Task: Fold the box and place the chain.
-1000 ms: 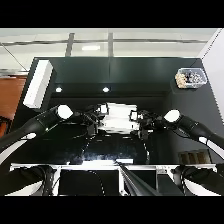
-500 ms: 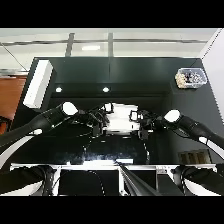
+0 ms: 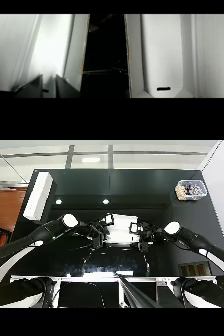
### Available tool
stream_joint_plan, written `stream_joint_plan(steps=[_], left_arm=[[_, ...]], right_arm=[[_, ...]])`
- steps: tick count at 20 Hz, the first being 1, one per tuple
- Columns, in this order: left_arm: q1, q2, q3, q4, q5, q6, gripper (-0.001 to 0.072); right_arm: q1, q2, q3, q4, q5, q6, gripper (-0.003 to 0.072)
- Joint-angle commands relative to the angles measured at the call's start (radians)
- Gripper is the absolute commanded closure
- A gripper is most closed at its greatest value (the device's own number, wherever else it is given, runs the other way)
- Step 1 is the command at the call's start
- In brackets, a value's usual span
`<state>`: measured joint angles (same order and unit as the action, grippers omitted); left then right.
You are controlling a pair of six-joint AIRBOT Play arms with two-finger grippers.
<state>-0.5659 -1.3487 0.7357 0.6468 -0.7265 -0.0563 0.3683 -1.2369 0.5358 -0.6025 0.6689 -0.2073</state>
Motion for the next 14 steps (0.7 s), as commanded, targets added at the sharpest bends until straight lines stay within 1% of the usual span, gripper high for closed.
stream_joint_plan(steps=[1, 4, 6, 8, 10, 11, 13, 14], left_arm=[[0.001, 0.026, 0.005, 0.064, -0.026, -0.016, 0.0681], [0.04, 0.135, 0.005, 0.233, -0.019, -0.251, 0.0682], [0.119, 0.229, 0.005, 0.387, -0.024, -0.526, 0.0682], [0.226, 0.28, 0.003, 0.488, -0.048, -0.797, 0.0682], [0.343, 0.284, -0.014, 0.494, -0.094, -1.072, 0.0681], [0.391, 0.276, -0.027, 0.489, -0.134, -1.2, 0.0679], [0.456, 0.26, -0.045, 0.489, -0.21, -1.253, 0.0679], [0.475, 0.251, -0.063, 0.455, -0.209, -1.279, 0.0678]], right_arm=[[0.0, 0.0, 0.0, 0.0, 0.0, 0.0, 0.0247], [0.0, 0.0, 0.0, 0.0, 0.0, 0.0, 0.0247], [0.0, 0.0, 0.0, 0.0, 0.0, 0.0, 0.0247], [0.0, 0.0, 0.0, 0.0, 0.0, 0.0, 0.0247], [0.0, 0.0, 0.0, 0.0, 0.0, 0.0, 0.0247], [0.0, 0.0, 0.0, 0.0, 0.0, 0.0, 0.0247], [0.0, 0.0, 0.0, 0.0, 0.001, 0.0, 0.0247], [0.0, 0.0, 0.0, 0.0, 0.001, 0.0, 0.0247]])
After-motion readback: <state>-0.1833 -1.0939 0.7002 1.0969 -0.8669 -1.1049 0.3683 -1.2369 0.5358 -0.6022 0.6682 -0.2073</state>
